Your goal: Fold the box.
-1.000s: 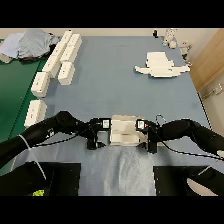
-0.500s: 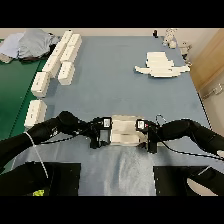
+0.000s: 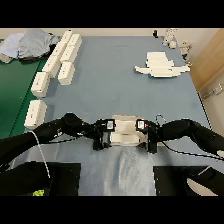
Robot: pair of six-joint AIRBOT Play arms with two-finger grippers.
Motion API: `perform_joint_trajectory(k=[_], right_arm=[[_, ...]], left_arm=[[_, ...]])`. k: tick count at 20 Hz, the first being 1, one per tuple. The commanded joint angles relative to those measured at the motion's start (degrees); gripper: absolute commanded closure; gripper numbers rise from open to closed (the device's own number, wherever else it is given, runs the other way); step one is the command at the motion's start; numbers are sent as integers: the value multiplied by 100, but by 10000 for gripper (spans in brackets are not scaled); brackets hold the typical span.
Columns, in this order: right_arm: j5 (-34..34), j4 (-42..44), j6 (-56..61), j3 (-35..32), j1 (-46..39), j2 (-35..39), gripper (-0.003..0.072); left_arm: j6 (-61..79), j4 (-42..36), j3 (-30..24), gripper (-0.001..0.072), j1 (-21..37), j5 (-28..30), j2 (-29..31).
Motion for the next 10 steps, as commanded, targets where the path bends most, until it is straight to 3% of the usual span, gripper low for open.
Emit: perform_joint_trajectory(k=[1, 10], right_arm=[[0, 2, 2, 0, -2, 4, 188], [0, 2, 2, 0, -2, 4, 188]], left_arm=[[-22, -39, 15, 19, -63, 107, -136], [-175, -17, 184, 20, -317, 313, -321]])
